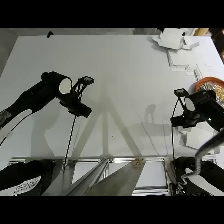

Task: Fold the box and place the chain.

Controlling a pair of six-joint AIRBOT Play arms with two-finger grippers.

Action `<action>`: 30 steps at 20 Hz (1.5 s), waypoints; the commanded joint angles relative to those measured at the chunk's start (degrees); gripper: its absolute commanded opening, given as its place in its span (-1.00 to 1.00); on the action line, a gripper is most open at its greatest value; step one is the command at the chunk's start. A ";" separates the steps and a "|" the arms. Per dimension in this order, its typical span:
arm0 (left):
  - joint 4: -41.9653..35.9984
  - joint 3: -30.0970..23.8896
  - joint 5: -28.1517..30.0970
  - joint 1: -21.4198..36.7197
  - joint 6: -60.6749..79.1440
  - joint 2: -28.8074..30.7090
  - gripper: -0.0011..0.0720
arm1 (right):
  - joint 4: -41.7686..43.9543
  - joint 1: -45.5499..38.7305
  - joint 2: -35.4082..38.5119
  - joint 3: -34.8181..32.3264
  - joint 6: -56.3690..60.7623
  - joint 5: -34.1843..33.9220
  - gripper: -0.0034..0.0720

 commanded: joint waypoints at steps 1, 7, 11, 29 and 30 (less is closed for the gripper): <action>0.00 0.00 0.00 0.02 0.00 -0.02 -0.94 | 0.00 -0.02 0.02 0.02 0.00 0.02 -0.86; 0.00 0.00 0.02 0.02 0.00 -0.02 -0.94 | 0.02 -0.02 -0.02 0.02 0.02 -0.98 -0.86; 0.00 0.00 0.00 0.02 0.00 -0.02 -0.94 | -0.76 -0.02 -0.02 0.02 0.04 -3.26 -0.86; 0.00 0.00 -0.02 0.02 0.02 -0.02 -0.94 | -15.23 -50.62 3.56 3.15 -12.63 -8.63 0.62; 0.00 0.00 -0.02 0.02 0.00 -0.02 -0.94 | -14.67 -52.30 3.02 3.15 -12.68 -9.29 0.58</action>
